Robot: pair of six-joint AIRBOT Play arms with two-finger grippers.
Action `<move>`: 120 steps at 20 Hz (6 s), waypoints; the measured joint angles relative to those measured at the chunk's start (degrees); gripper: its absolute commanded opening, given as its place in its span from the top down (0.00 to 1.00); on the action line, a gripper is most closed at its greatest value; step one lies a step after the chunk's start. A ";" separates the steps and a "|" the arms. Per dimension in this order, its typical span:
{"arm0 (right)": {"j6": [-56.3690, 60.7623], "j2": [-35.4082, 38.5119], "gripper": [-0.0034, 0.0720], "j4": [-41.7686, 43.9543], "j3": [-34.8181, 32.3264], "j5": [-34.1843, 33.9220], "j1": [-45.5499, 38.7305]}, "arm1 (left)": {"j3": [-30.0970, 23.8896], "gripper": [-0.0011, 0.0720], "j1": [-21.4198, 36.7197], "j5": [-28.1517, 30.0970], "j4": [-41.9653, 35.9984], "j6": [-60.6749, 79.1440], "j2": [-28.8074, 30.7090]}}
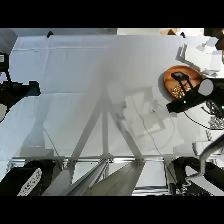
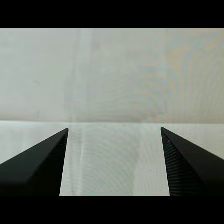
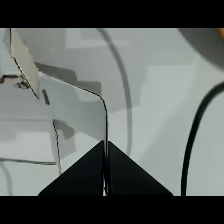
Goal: Fold the box and place the chain.
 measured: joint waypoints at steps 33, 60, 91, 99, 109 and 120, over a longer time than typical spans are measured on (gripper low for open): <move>1.84 2.51 0.94 15.19 -12.96 -32.65 16.98 | 0.00 0.18 -0.07 1.38 -0.55 0.00 -0.09; 1.84 2.51 0.94 15.06 -12.96 -32.96 16.98 | 18.88 0.02 -16.09 -19.54 -36.83 41.16 -22.71; 1.86 2.51 0.94 15.08 -12.96 -33.05 16.98 | 30.12 0.97 -16.37 -27.54 -76.00 84.15 -55.71; 1.84 2.51 0.94 15.04 -12.94 -33.16 16.98 | 30.14 0.97 -16.76 -27.96 -75.95 84.13 -56.02; 1.84 2.51 0.94 15.06 -12.94 -32.96 16.98 | 30.12 0.97 -16.79 -27.34 -75.82 84.08 -55.89; 1.79 2.93 0.24 14.99 -12.90 -35.63 17.00 | 30.12 0.98 -16.79 -27.21 -75.30 85.18 -55.06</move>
